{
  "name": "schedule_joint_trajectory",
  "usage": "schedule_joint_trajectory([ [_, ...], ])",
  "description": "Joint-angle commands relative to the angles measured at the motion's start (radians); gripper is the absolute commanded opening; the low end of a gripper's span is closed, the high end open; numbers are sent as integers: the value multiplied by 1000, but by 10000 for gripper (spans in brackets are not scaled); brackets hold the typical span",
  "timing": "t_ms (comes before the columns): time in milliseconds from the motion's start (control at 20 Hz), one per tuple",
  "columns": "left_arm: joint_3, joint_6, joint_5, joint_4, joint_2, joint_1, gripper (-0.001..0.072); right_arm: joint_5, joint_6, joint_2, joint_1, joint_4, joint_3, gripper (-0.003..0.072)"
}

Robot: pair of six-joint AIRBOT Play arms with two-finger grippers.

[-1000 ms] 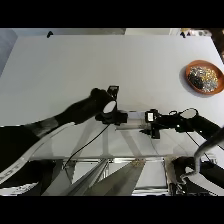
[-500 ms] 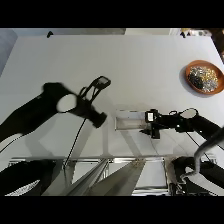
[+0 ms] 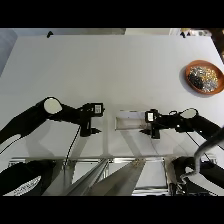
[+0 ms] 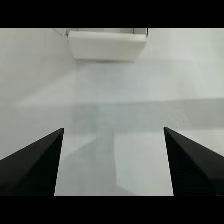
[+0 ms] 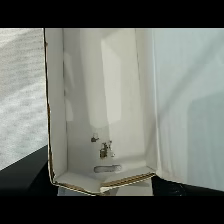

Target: Fold the box and place the chain.

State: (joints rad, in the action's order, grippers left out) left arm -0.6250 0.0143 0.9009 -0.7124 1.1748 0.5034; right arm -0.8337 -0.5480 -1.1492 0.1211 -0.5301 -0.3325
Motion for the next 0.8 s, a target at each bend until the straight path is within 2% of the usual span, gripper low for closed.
schedule_joint_trajectory([
  [0,12,381,-69,261,142,-9,705,0,0,1,0,0,-1,406],
  [200,12,435,-106,317,214,16,704,0,0,1,0,1,-1,406],
  [750,-84,431,-133,323,270,99,704,0,0,1,0,0,-1,406],
])
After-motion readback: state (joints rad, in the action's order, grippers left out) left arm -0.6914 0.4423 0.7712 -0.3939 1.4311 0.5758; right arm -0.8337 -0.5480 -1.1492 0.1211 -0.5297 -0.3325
